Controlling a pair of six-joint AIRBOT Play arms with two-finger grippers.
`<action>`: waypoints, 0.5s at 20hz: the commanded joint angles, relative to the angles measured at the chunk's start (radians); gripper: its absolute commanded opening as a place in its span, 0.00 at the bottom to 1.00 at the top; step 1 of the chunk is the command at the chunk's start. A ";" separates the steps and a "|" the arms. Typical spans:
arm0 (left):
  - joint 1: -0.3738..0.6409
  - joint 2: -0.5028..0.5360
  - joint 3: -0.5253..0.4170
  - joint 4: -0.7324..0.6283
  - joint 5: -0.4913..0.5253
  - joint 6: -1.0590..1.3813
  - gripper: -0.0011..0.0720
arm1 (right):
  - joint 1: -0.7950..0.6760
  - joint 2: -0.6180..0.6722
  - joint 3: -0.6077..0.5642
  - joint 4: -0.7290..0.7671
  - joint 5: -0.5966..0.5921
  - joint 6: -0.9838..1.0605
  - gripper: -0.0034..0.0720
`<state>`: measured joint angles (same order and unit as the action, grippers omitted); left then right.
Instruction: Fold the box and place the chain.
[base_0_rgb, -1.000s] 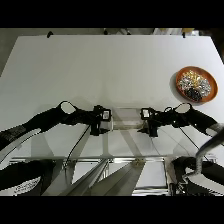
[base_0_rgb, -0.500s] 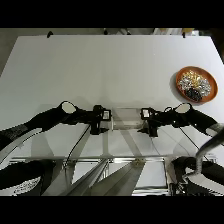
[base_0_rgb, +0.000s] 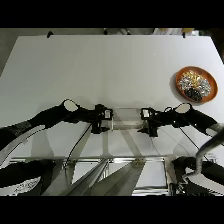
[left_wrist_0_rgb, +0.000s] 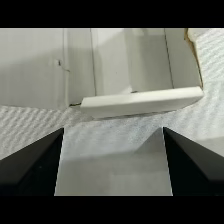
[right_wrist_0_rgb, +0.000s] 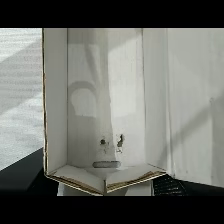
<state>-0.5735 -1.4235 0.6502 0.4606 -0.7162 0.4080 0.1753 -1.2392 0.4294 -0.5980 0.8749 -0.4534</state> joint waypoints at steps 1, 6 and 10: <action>-0.002 -0.008 0.007 0.002 -0.014 -0.001 0.97 | 0.000 0.001 0.001 0.000 0.000 0.000 0.48; -0.004 -0.010 0.007 0.004 -0.028 -0.007 0.97 | 0.000 0.001 0.001 0.000 0.000 0.000 0.48; -0.011 -0.009 0.007 0.003 -0.085 -0.008 0.97 | 0.000 0.001 0.000 0.000 0.000 0.000 0.48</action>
<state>-0.5800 -1.4319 0.6559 0.4641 -0.7635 0.4007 0.1753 -1.2392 0.4297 -0.5980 0.8749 -0.4538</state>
